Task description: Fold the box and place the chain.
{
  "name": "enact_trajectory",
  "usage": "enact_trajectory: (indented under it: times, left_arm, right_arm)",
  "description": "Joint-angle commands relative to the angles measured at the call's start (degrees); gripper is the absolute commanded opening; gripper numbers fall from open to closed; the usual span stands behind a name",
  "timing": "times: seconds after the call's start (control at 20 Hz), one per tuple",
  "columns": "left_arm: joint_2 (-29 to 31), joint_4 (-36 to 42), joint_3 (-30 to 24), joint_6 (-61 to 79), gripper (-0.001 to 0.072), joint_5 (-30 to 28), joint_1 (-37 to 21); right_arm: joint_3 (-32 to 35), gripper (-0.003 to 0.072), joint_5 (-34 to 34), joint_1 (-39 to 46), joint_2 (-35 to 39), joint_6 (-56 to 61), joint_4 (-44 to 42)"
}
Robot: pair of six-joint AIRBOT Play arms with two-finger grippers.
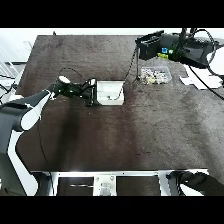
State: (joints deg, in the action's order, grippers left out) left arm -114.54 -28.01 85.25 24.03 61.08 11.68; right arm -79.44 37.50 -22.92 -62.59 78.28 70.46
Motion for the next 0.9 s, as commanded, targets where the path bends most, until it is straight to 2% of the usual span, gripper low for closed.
enact_trajectory:
  times: [0.0, 0.15, 0.35, 0.6, 0.85]
  left_arm:
    - [0.0, 0.0, 0.0, 0.0, 0.0623, 0.0, 0.0]
    - [0.0, 0.0, 0.0, 0.0, 0.0623, 0.0, 0.0]
    - [0.0, 0.0, 0.0, 0.0, 0.0623, 0.0, 0.0]
    - [0.0, 0.0, 0.0, 0.0, 0.0623, 0.0, 0.0]
    - [0.0, 0.0, 0.0, 0.0, 0.0623, 0.0, 0.0]
  right_arm:
    - [0.4, 0.0009, -1.0, -4.3, 1.7, 7.6, 9.5]
    - [1.4, 0.0009, -1.0, -4.5, 0.8, 9.1, 10.0]
    - [1.6, 0.0009, -1.6, -4.1, 0.6, 9.2, 15.2]
    - [1.5, 0.0009, -4.1, -4.4, 0.7, 9.1, 15.2]
    - [-2.6, 0.0009, -7.7, -4.3, 0.7, 8.9, 18.5]
